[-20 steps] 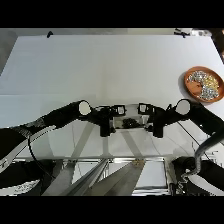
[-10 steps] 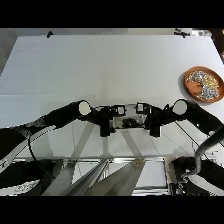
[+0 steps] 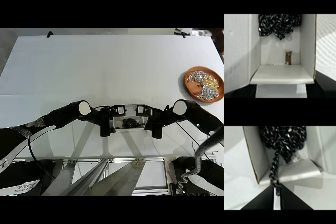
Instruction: Fold the box and place the chain.
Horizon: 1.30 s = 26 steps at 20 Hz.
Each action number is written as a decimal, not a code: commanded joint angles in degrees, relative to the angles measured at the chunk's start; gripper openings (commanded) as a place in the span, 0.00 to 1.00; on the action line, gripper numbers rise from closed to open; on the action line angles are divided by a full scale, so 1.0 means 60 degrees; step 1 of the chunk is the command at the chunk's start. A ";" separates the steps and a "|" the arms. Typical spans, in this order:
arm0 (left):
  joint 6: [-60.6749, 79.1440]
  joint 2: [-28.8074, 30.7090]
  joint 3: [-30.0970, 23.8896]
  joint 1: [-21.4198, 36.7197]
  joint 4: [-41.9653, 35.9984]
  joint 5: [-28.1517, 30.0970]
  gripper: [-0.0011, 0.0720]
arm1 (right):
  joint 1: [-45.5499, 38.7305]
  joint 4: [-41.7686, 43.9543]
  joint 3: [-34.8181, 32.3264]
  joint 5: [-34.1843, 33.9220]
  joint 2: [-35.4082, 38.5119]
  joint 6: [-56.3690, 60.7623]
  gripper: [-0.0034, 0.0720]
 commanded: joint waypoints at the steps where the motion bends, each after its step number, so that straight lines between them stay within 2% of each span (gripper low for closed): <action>1: 0.0004 0.0007 -0.0004 0.0000 0.0004 0.0004 0.45 | -0.0255 -0.0131 0.0000 0.0033 0.0335 0.0036 0.06; 7: 0.0004 0.0007 -0.0004 -0.0004 0.0004 0.0000 0.45 | -0.0900 0.0200 0.0000 -0.0080 0.2382 0.0033 0.06; 10: 0.0004 0.0007 -0.0004 -0.0004 0.0004 0.0004 0.45 | -0.0896 0.1639 0.0000 -0.0339 0.3271 0.0022 0.06; 13: 0.0004 0.0007 -0.0004 -0.0004 0.0004 0.0004 0.45 | -0.0630 0.2805 0.0000 -0.0459 0.3555 -0.0007 0.06; 19: 0.0004 0.0007 -0.0004 -0.0004 0.0000 0.0004 0.45 | 0.0430 0.3421 0.0000 -0.1231 0.2973 0.0543 0.06; 26: 0.0004 0.0007 -0.0004 -0.0004 0.0004 0.0004 0.45 | 0.1362 0.4353 0.0000 -0.1566 0.0845 0.1818 0.06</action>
